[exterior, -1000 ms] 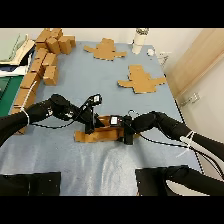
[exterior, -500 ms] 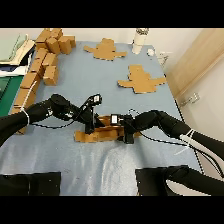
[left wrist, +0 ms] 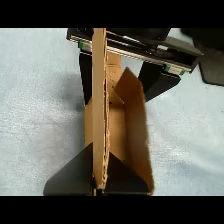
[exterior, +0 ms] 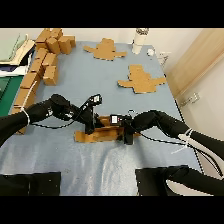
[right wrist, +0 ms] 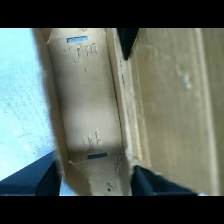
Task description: Fold the box.
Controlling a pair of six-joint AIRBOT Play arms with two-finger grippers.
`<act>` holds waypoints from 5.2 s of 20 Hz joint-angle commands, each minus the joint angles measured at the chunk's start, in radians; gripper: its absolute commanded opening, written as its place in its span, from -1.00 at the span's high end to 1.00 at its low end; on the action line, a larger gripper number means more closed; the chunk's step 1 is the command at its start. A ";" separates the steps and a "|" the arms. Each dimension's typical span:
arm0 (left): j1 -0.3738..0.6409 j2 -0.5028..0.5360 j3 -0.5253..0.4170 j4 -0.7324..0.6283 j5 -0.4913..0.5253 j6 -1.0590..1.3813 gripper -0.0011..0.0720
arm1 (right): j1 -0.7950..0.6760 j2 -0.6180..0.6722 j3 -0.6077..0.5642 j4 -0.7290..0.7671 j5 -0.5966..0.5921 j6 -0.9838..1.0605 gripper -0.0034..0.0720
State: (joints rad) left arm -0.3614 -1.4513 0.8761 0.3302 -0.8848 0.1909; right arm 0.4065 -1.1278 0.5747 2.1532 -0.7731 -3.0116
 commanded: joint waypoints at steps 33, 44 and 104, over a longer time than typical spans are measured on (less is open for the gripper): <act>0.000 0.000 0.000 -0.019 0.019 0.000 0.94 | 0.001 -0.013 0.000 -0.010 -0.021 0.001 -0.43; 0.034 0.031 0.002 0.069 0.096 -0.215 -0.76 | 0.001 -0.013 0.000 -0.010 -0.021 0.001 -0.43; 0.148 0.218 -0.153 0.046 -0.002 0.084 0.93 | 0.001 -0.012 0.000 -0.011 -0.022 0.000 -0.43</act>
State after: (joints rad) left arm -0.1864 -1.2957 0.8268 0.3737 -0.9886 0.0078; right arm 0.4068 -1.1404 0.5743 2.1426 -0.7944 -3.0112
